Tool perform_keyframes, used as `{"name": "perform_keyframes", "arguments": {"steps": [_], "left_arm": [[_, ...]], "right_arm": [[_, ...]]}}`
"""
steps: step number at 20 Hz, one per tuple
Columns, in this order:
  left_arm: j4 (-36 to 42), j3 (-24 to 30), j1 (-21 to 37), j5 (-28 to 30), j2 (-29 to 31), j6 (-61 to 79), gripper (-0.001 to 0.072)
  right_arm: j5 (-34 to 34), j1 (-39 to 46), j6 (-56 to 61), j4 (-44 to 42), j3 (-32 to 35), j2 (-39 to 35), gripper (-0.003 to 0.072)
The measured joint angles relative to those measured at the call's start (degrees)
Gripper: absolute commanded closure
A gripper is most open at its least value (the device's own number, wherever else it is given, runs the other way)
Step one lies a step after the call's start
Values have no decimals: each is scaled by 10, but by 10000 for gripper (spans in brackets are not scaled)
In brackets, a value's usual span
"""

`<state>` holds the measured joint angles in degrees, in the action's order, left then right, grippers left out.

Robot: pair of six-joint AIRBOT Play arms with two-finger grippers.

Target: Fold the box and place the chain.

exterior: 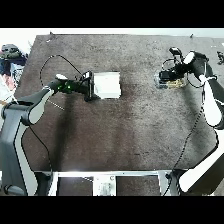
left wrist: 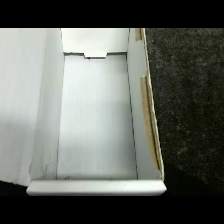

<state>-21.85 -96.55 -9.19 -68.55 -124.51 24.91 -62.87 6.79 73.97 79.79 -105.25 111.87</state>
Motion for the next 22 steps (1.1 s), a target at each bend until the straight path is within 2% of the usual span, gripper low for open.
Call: {"name": "perform_keyframes", "arguments": {"steps": [5,6,7,15,22], "left_arm": [[0,0,0,0,0,0,474],[0,0,0,0,0,0,473],[0,0,0,0,0,0,473],[0,0,0,0,0,0,473],[0,0,0,0,0,0,473]], "right_arm": [[-6,0,-9,-9,0,17,476],[-6,0,-10,-9,0,19,600],[-7,0,-12,-10,0,21,656],[-8,0,-21,-11,0,20,674],[-26,0,-23,-11,-1,-61,674]]}}
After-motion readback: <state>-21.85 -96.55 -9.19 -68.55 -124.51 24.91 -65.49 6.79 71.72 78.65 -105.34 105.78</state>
